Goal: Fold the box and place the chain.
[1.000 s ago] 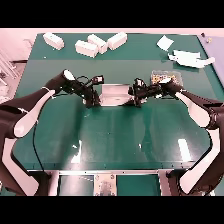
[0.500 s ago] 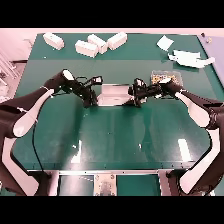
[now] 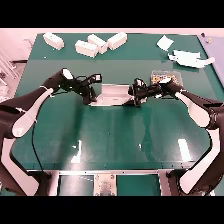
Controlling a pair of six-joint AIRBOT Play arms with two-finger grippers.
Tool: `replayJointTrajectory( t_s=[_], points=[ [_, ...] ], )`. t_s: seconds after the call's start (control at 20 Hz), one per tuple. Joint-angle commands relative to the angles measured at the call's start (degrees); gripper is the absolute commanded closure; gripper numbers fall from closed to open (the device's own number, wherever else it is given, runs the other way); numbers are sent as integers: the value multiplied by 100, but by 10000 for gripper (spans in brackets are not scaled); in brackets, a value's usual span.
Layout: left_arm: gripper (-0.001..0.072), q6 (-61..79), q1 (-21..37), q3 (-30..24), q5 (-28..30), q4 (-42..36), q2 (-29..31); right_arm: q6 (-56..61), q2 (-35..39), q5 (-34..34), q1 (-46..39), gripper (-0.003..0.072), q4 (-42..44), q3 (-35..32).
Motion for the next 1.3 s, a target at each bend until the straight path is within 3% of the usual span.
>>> replayJointTrajectory(
  t_s=[0.0,0.4,0.5,0.7,1.15,1.25],
  points=[
    [409,151,-2,7,-81,-446,4,4,-4,-4,2,210,2,0],
    [412,186,-7,4,-610,-610,4,4,-4,-4,2,209,2,0],
    [478,192,-7,-11,-605,-767,4,4,-4,-4,2,210,2,0],
    [478,304,-9,-11,-592,-1134,2,4,-4,-4,2,209,2,0],
    [475,450,-269,-11,-219,-1172,-11,4,-4,-4,2,209,2,0],
    [449,505,-269,-11,-177,-1401,-33,4,-4,-4,2,209,2,0]
  ],
)
